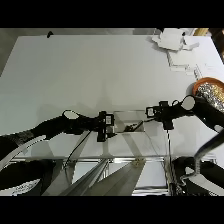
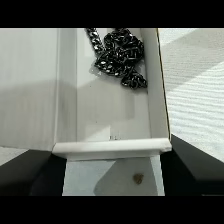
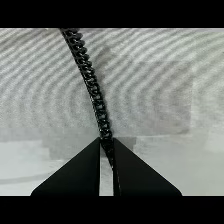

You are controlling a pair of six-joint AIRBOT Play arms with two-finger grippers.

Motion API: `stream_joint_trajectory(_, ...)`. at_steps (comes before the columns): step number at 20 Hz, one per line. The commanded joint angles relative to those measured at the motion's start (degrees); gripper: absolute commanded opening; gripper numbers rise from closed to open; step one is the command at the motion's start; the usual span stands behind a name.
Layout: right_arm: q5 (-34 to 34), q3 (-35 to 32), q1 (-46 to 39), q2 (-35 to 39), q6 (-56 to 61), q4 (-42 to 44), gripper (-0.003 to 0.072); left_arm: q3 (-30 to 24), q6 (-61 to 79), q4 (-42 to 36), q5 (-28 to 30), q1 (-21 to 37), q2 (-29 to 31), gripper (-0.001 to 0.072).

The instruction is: Fold the box and place the chain.

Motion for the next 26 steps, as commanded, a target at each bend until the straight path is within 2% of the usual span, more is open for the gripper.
stream_joint_trajectory(1,5.16,0.11,0.00,4.81,1.16,0.33,0.0020,0.04,0.00,0.00,0.00,0.00,0.04,0.0140)
stream_joint_trajectory(3,7.54,0.11,0.00,10.56,3.23,2.58,0.0020,0.04,0.00,0.00,0.02,0.00,0.04,0.0140)
stream_joint_trajectory(6,10.38,0.11,0.92,18.93,3.19,11.34,0.0020,0.04,0.00,0.00,0.02,0.00,0.04,0.0140)
stream_joint_trajectory(9,11.04,0.11,5.29,23.15,3.17,21.16,0.0020,0.04,0.00,0.00,0.02,0.00,0.04,0.0140)
stream_joint_trajectory(13,7.26,0.11,15.26,23.21,3.17,29.70,0.0020,0.04,0.00,0.00,0.02,0.00,0.04,0.0140)
stream_joint_trajectory(17,-4.90,0.11,25.70,22.69,3.17,30.82,0.0020,0.04,0.00,0.00,0.02,0.00,0.04,0.0140)
stream_joint_trajectory(19,-8.96,0.11,28.17,20.85,3.19,30.80,0.0020,0.04,0.00,0.00,0.02,0.00,0.04,0.0140)
stream_joint_trajectory(22,-9.42,0.11,28.37,16.04,3.26,29.31,0.0023,0.04,0.00,0.00,0.02,0.00,0.04,0.0140)
stream_joint_trajectory(23,-9.46,0.11,28.37,14.58,3.23,28.33,0.0071,0.04,0.00,0.00,0.00,0.00,0.04,0.0140)
stream_joint_trajectory(24,-9.66,0.11,28.37,13.62,3.23,26.97,0.0180,0.04,0.00,0.00,0.02,0.00,0.04,0.0140)
stream_joint_trajectory(25,-9.62,0.22,28.00,13.66,3.19,25.24,0.0243,0.04,0.00,0.00,0.02,0.00,0.04,0.0140)
stream_joint_trajectory(26,-8.15,0.83,27.10,14.19,3.21,22.73,0.0243,0.04,0.00,0.00,0.00,0.00,0.04,0.0140)
